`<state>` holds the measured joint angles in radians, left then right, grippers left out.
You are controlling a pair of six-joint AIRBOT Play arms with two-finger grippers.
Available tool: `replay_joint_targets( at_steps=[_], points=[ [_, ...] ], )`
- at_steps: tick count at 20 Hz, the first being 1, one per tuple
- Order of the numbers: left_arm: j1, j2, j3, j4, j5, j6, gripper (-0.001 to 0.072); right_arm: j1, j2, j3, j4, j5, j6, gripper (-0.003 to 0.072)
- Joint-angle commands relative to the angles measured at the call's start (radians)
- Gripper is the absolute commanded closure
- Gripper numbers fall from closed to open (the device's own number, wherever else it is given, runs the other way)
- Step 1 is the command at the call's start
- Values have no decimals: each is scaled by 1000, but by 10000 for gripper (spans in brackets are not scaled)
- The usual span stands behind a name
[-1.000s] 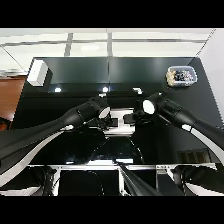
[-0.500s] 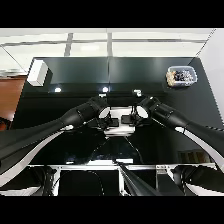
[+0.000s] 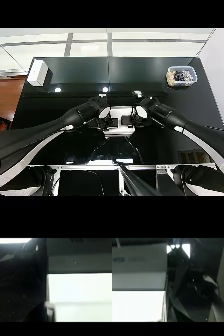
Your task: Fold the box and place the chain.
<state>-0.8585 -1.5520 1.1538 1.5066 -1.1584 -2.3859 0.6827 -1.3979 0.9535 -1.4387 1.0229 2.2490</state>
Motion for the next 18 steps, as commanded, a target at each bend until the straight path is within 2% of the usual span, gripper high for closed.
replay_joint_targets(
  at_steps=[1, 2, 6, 7, 8, 13, 16, 18],
  points=[
    [0, 0, 0, 0, 5, -1, 678, 1, 1, 0, 24, 1, -5, 609],
    [0, 0, 0, 0, 5, -1, 678, 1, 1, 0, 23, 0, -8, 678],
    [0, 0, 0, 0, 2, -1, 678, 1, 3, 0, 23, 10, -25, 669],
    [0, 0, 0, 0, 2, -1, 678, -3, 9, 0, 23, 17, -32, 563],
    [0, 0, 0, 0, 2, -1, 679, -8, 20, 0, 23, 25, -45, 397],
    [0, 0, 0, 0, 2, -1, 678, -39, 196, 66, 14, 171, -240, 390],
    [0, 0, 0, 0, 2, -1, 678, -76, 340, 105, -161, 229, -267, 391],
    [0, 0, 0, 0, 2, -1, 678, -124, 386, 105, -414, 231, -267, 391]
  ],
)
